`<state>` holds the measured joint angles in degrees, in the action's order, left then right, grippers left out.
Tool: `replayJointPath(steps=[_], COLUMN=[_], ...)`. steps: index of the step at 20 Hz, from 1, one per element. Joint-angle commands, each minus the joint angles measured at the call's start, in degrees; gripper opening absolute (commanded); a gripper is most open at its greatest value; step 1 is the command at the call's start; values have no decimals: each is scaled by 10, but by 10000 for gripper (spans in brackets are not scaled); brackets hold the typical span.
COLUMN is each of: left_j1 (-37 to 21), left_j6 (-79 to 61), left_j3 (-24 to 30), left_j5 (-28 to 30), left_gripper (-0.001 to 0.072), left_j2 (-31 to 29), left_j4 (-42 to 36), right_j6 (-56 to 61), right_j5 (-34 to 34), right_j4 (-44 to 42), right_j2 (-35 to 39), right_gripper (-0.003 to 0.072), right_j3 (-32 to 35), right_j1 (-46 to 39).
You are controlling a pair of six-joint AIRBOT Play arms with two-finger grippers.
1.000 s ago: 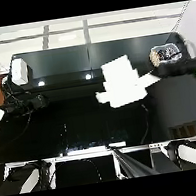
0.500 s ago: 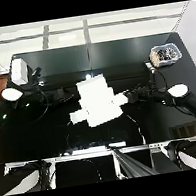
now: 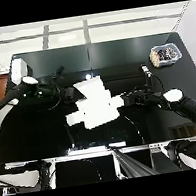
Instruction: Fold the box and place the chain.
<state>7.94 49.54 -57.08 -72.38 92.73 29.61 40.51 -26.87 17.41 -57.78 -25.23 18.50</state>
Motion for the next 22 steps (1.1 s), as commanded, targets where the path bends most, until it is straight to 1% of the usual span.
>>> replayJointPath(steps=[1,3,4,5,6,7,8,9,10,11,12,13,16,17,18,19,21,22], left_j1=[26,49,57,62,63,64,64,64,64,64,64,65,66,69,76,83,98,107], left_j6=[-42,-43,-43,-43,-44,-44,-49,-57,-58,-58,-58,-57,-57,-61,-83,-111,-206,-252], left_j3=[-49,-89,-104,-116,-124,-131,-137,-140,-143,-146,-148,-150,-146,-134,-112,-86,-28,-11], left_j5=[-56,-79,-87,-90,-90,-88,-87,-88,-91,-94,-96,-101,-123,-115,-93,-57,47,77], left_gripper=[604,603,573,447,383,263,81,48,40,29,29,28,25,25,25,25,27,27], left_j2=[47,57,62,68,73,78,80,80,80,80,80,78,59,40,12,-19,-86,-103], left_j4=[55,148,178,186,176,165,162,162,163,163,163,162,163,163,160,153,130,128], right_j6=[4,4,4,4,4,4,4,4,4,4,4,3,1,-1,-10,-24,-61,-65], right_j5=[1,2,2,2,1,1,1,1,1,1,-6,-31,-156,-193,-218,-238,-255,-257], right_j4=[-1,0,0,0,0,0,0,0,2,5,14,45,207,266,304,337,351,350], right_j2=[0,0,0,0,0,0,0,0,0,1,2,3,20,30,39,47,51,51], right_gripper=[16,16,16,16,16,16,16,19,99,409,601,606,605,605,605,605,605,605], right_j3=[0,0,0,0,0,0,0,0,0,0,-2,-9,-56,-75,-92,-106,-117,-117], right_j1=[2,2,2,2,2,2,2,2,2,0,-4,-16,-61,-72,-77,-78,-77,-77])
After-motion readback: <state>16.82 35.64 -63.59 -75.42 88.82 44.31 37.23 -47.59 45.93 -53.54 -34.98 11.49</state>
